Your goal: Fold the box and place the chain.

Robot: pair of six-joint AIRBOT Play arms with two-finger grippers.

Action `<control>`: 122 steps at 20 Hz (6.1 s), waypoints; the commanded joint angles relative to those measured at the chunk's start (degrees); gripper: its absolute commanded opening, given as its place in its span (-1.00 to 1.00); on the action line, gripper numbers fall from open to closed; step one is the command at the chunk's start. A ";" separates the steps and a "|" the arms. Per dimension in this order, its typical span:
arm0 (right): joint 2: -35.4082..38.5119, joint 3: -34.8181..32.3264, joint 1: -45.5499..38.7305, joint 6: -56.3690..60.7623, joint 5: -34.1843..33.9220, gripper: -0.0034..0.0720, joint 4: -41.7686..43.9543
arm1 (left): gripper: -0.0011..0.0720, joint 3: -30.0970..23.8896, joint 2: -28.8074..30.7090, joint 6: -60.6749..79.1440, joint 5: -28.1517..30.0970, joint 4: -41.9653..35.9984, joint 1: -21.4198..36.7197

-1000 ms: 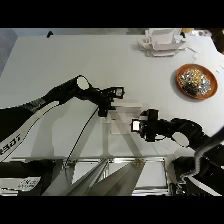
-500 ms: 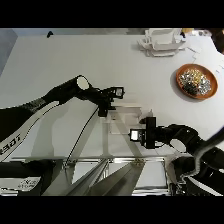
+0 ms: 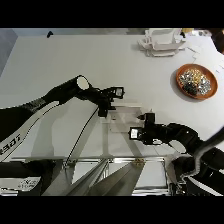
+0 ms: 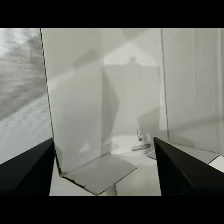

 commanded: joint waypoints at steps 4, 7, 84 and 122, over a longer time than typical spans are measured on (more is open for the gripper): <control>-0.02 0.70 0.07 0.02 1.84 -0.06 -0.09 | -0.94 -0.04 -0.02 0.02 0.00 0.02 0.00; -0.02 1.90 -0.28 0.02 1.84 0.65 0.22 | -0.94 -0.02 -0.02 0.02 0.00 0.02 0.00; -34.23 16.35 -32.54 -60.30 28.89 0.15 49.55 | -0.94 -0.04 -0.02 0.02 0.00 0.00 0.00; -34.23 16.35 -32.54 -59.95 30.27 0.16 47.47 | 0.93 -0.02 9.73 -12.44 -5.97 15.91 1.95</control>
